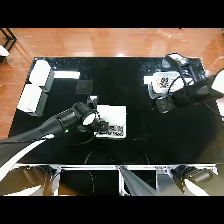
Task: Fold the box and place the chain.
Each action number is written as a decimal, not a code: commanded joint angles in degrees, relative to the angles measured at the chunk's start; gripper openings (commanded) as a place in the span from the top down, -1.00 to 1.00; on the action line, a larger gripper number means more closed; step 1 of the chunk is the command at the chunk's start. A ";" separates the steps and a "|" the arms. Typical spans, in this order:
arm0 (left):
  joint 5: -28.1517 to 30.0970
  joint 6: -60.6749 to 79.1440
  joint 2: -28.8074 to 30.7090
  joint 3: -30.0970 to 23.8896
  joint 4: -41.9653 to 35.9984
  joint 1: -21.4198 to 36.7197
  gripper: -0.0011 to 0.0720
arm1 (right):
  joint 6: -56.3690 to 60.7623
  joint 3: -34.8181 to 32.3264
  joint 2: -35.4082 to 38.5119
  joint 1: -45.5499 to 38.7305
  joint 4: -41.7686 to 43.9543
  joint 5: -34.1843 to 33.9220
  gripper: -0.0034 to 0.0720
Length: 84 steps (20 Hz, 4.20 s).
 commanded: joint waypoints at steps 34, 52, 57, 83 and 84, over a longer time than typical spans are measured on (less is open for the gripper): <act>4.11 23.63 37.97 -19.93 -0.90 13.70 -0.76 | -30.56 13.86 -31.69 14.27 14.58 -9.05 -0.95; 6.32 22.29 36.98 -19.93 0.87 13.81 -0.76 | -36.98 13.92 -29.00 16.90 17.29 1.20 -0.96; 5.90 22.08 37.00 -19.93 0.70 14.23 -0.76 | -36.96 13.90 -29.00 18.95 12.35 0.39 -0.96; 2.75 21.94 37.05 -19.93 0.63 18.69 -0.76 | -36.98 13.90 -29.49 20.81 13.42 3.89 -0.96; 2.78 21.94 37.05 -19.93 0.63 18.69 -0.76 | -36.98 13.90 -29.49 20.81 13.77 4.20 -0.96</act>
